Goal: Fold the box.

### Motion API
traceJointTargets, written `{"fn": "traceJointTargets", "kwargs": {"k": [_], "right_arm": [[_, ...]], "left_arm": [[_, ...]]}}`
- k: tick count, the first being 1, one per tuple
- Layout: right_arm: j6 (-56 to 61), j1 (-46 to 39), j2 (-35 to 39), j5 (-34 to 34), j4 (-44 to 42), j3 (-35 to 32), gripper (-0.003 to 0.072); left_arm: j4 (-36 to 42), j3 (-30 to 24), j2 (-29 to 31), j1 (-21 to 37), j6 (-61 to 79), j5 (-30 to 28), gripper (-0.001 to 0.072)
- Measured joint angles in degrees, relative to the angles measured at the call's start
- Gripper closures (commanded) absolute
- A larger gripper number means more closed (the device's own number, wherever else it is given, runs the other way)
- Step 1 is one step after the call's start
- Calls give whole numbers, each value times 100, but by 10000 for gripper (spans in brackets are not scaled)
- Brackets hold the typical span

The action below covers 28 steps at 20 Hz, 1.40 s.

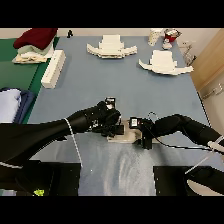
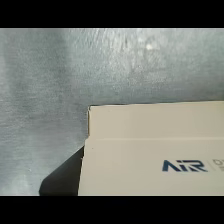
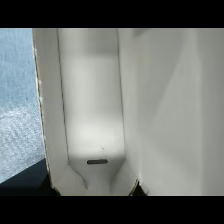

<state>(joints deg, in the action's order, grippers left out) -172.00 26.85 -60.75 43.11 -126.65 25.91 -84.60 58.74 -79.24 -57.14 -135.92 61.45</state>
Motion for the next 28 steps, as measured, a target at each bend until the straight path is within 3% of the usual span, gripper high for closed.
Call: {"fn": "traceJointTargets", "kwargs": {"k": [5, 6, 7, 8, 9, 12, 13, 20, 21, 22, 23, 26, 28], "right_arm": [[-2, 2, 0, 0, 0, 0, 204], [0, 0, 0, 0, 0, 0, 204], [-2, 2, 0, 0, 0, 0, 204], [-2, 2, 0, 0, 0, 0, 204], [-2, 2, 0, 0, 0, 0, 204], [-2, 2, 0, 0, 0, 0, 204], [-2, 2, 0, 0, 2, 0, 204], [-4, 2, 0, 0, 0, 0, 204], [-4, 2, 0, 0, 0, 0, 204], [-2, 2, 0, 0, 0, 0, 204], [-2, 2, 0, 0, 0, 0, 204], [-2, 2, 0, 0, 0, 0, 204], [2, 2, 0, 0, 0, 0, 204]], "left_arm": [[-7, 0, -4, 0, -70, -37, 691], [-7, 0, -4, 0, -85, -46, 581], [2, 0, -7, 0, -96, -107, 285], [76, 2, -9, -2, -116, -232, 208], [118, 7, -9, -7, -129, -275, 208], [85, 7, -9, -7, -155, -122, 210], [92, 7, -9, -7, -168, -55, 260], [-48, 7, -125, -7, -280, -2, 258], [-74, 7, -144, -7, -295, 0, 293], [-103, 7, -153, -7, -302, 0, 483], [-138, 7, -164, -7, -304, 0, 592], [-227, 7, -177, -7, -319, 13, 694], [-264, 7, -181, -13, -319, -28, 694]]}}
